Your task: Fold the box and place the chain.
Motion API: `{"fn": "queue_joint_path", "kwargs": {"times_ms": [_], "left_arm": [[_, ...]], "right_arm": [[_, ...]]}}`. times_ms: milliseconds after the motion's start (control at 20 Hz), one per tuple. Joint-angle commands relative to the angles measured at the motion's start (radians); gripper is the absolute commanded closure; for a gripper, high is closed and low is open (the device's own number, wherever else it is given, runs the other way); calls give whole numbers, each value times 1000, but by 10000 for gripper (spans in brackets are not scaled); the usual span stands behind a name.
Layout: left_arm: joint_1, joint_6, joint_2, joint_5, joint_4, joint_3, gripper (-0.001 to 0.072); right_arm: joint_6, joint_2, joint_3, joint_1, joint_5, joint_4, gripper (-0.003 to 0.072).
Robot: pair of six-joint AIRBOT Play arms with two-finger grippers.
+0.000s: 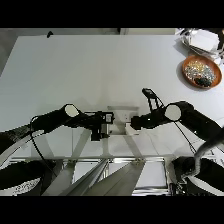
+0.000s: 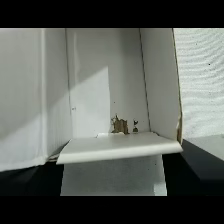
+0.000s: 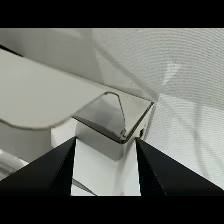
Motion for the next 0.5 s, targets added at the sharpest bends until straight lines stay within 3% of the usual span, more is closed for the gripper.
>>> {"fn": "queue_joint_path", "kwargs": {"times_ms": [0, 450], "left_arm": [[0, 0, 0, 0, 0, 0, 453], [0, 0, 0, 0, 0, 0, 454]], "right_arm": [[171, -38, 40, 71, 10, -94, 272], [446, -38, 52, 183, 48, -301, 280]]}}
